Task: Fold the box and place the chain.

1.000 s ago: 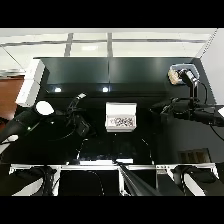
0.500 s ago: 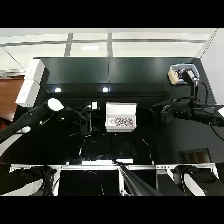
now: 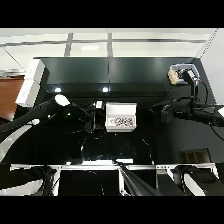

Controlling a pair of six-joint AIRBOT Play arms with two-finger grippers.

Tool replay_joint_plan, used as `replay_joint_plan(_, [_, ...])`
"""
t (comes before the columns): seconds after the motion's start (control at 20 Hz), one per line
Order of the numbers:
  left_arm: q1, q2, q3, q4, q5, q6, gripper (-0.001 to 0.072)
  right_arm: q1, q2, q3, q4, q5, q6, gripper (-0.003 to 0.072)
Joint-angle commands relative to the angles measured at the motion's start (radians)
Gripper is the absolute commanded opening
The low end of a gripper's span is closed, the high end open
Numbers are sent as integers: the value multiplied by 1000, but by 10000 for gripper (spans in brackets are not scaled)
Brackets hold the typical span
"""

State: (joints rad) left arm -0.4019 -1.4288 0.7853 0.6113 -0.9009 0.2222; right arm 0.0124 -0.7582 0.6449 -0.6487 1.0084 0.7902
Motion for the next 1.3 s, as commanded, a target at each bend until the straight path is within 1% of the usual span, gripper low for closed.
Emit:
replay_joint_plan(0.0, [-19, -21, 5, -37, 6, 10, 712, 0, 0, 0, 0, 0, 0, 384])
replay_joint_plan(0.15, [-44, -31, 9, -39, 14, 10, 712, 0, 0, 0, 0, 0, 0, 384])
replay_joint_plan(0.5, [-71, -31, 11, -39, 94, 1, 711, 0, 0, 0, 0, 1, 3, 384])
replay_joint_plan(0.65, [-71, -31, 11, -39, 113, -8, 711, 0, 0, 0, 1, 0, 3, 384])
replay_joint_plan(0.8, [-71, -32, 13, -40, 114, 12, 710, 0, 0, 0, 1, 0, 3, 384])
replay_joint_plan(0.9, [-87, -32, 13, -40, 113, 84, 710, 0, 0, 0, 1, 0, 3, 384])
replay_joint_plan(1.1, [-119, -32, 13, -36, 115, 113, 697, 0, -1, 0, 0, -6, 3, 384])
replay_joint_plan(1.15, [-119, -32, 13, -37, 115, 111, 657, 0, -1, 0, 0, -11, 3, 384])
replay_joint_plan(1.2, [-119, -32, 13, -37, 116, 111, 515, 1, -1, 0, 0, -17, 3, 384])
replay_joint_plan(1.25, [-118, -32, 13, -37, 115, 111, 351, 2, -1, 0, 0, -29, 3, 385])
